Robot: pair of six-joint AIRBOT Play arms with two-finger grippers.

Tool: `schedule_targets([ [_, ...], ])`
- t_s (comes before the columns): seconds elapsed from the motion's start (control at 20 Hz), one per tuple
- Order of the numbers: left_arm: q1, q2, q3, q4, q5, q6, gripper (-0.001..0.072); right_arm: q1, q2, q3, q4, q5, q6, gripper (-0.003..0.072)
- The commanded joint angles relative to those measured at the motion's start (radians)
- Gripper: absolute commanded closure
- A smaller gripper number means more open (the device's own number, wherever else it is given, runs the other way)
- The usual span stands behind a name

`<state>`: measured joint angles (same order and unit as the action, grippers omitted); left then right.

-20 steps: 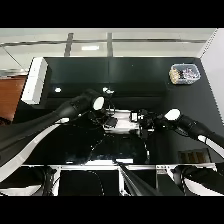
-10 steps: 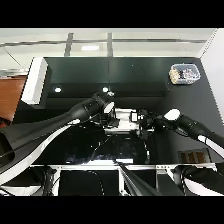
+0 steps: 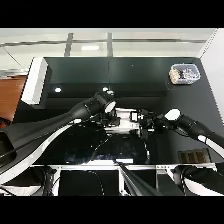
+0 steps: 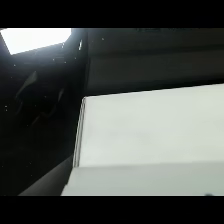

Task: Fold the box and place the chain.

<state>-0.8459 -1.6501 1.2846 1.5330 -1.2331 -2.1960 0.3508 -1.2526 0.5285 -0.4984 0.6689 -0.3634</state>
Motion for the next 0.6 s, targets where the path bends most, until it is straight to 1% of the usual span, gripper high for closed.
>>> schedule_targets([
  [0.0,0.003,-0.003,0.002,0.001,0.003,-0.004,0.0488,0.000,0.000,0.001,0.000,0.000,0.000,0.0629],
  [0.05,0.003,-0.003,0.002,0.002,0.003,-0.004,0.0574,0.000,0.000,0.001,0.000,0.000,0.000,0.0629],
  [0.1,0.003,-0.003,0.002,0.003,0.005,-0.004,0.0686,0.000,0.000,0.001,0.000,0.000,0.000,0.0629],
  [0.3,0.003,-0.004,0.002,0.003,0.010,-0.008,0.0686,0.000,0.000,0.001,0.000,0.000,0.000,0.0629],
  [0.35,0.003,-0.004,0.002,-0.002,0.009,-0.008,0.0671,0.000,0.000,0.001,0.000,0.000,0.000,0.0628],
  [0.4,0.003,-0.004,0.003,-0.002,0.006,-0.008,0.0529,0.000,0.000,0.001,0.000,0.000,0.000,0.0629],
  [0.45,0.003,-0.004,0.004,0.001,-0.003,-0.008,0.0351,0.000,0.000,0.001,0.000,0.000,0.000,0.0629],
  [0.5,0.004,-0.004,0.005,0.003,-0.010,-0.008,0.0296,0.000,0.000,0.001,0.000,0.000,0.000,0.0629],
  [0.55,0.004,-0.004,0.008,0.011,-0.024,-0.008,0.0296,0.000,0.000,0.001,0.000,0.000,0.000,0.0628],
])
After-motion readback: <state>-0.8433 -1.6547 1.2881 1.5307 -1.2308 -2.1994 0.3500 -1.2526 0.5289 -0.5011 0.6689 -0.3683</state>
